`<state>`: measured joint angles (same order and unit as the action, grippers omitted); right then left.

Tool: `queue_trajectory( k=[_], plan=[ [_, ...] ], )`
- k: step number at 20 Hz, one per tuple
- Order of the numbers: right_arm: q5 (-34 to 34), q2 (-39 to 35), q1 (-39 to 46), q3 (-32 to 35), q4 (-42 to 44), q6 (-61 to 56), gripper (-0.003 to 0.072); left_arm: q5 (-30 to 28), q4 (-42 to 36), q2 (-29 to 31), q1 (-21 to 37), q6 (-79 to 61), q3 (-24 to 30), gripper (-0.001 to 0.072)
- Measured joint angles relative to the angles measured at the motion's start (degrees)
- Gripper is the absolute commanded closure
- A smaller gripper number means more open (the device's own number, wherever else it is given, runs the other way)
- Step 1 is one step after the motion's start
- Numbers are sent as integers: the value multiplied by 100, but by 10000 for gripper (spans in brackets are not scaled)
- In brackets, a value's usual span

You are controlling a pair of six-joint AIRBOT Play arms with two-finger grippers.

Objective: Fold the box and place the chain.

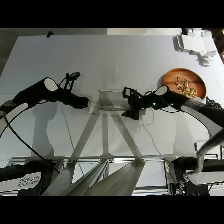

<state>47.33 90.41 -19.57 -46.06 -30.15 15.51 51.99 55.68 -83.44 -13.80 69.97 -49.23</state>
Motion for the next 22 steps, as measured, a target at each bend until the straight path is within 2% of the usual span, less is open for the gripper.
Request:
queue_trajectory(
  k=[5, 10, 18, 22],
  plan=[
    [2, 0, 0, 0, 0, 0, 212, -114, -55, -114, -127, -20, 7, 705],
    [0, 0, -2, 0, 0, 0, 212, 111, -306, -138, -186, -31, 17, 702],
    [0, 0, 0, 0, 2, 0, 212, 52, -946, 289, -184, -138, 13, 693],
    [0, 0, 0, 0, 2, 0, 212, 79, -1224, 374, -190, -160, 13, 659]
  ],
)
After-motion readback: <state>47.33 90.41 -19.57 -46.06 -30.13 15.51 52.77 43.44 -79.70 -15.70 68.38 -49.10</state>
